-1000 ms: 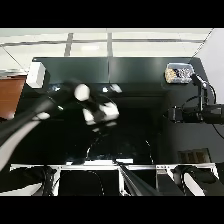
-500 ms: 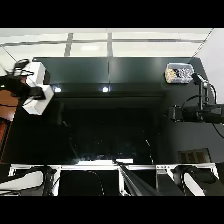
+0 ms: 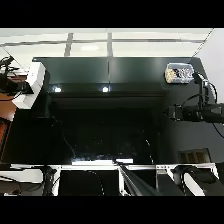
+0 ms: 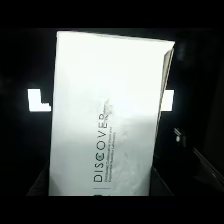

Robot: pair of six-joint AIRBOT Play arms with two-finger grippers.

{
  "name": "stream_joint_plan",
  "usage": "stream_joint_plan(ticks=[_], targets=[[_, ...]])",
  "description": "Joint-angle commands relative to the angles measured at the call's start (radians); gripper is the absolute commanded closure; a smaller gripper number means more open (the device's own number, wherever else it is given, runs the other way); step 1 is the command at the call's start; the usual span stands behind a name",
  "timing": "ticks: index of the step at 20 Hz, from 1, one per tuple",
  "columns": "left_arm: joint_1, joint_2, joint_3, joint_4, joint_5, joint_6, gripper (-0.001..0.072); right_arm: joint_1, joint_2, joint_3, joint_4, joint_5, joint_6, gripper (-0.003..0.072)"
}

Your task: Fold the box and place the chain.

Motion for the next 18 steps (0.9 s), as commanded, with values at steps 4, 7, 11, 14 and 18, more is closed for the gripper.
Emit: stream_joint_plan(ticks=[4, 7, 11, 14, 18], targets=[[0.010, -0.092, 0.080, -0.026, 0.090, -0.010, 0.0416, 0.000, 0.000, 0.000, 0.000, -0.011, 0.004, 0.0670], [0.007, -0.117, 0.081, -0.060, 0.121, -0.014, 0.0395, 0.000, 0.000, 0.000, 0.000, -0.016, 0.006, 0.0670], [0.007, -0.119, 0.157, -0.063, 0.068, -0.048, -0.0006, 0.000, 0.000, 0.000, 0.000, -0.016, 0.008, 0.0670], [0.000, -0.119, 0.365, -0.065, -0.082, -0.148, 0.0000, 0.000, 0.000, 0.000, 0.001, -0.026, 0.008, 0.0670], [-0.026, -0.111, 0.587, -0.208, -0.298, -0.366, 0.0687, 0.000, 0.000, -0.003, 0.008, -0.134, 0.007, 0.0670]])
